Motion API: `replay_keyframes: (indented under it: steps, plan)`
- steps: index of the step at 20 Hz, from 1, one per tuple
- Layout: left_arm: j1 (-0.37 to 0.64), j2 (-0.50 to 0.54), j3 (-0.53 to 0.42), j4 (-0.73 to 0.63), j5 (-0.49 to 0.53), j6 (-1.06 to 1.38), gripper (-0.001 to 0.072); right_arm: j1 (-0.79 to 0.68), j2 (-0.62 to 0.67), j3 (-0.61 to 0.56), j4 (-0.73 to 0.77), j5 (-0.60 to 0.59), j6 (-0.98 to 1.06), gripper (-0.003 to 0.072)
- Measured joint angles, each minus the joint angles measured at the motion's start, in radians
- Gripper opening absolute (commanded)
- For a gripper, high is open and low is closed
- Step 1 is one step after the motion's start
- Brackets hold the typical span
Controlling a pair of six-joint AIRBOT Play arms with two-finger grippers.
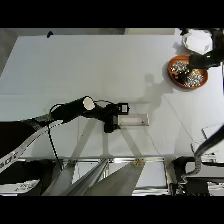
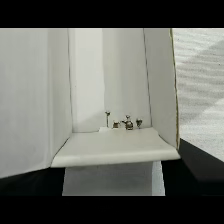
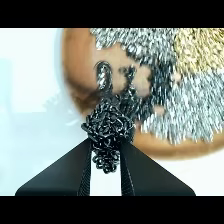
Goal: Fold the box and place the chain.
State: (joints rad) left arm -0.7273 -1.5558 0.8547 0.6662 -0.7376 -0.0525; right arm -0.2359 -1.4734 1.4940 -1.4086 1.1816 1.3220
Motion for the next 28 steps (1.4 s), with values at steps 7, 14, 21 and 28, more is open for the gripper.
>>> replay_keyframes:
  steps: [7,14,21,28]
  plan:
    - [0.0,0.0,0.0,0.0,0.0,0.0,0.0344,0.0,0.183,0.0,0.075,0.238,-0.045,0.0017]
    - [0.0,0.0,0.0,0.0,0.0,0.0,0.0344,0.0,0.34,-0.024,0.255,0.414,-0.088,0.0017]
    - [0.0,0.0,0.0,0.0,0.0,0.0,0.0344,0.005,0.523,-0.187,0.37,0.431,-0.131,0.0018]
    - [0.0,0.0,0.0,0.0,0.0,0.0,0.0344,0.119,0.634,-0.421,0.432,0.422,-0.175,0.0018]
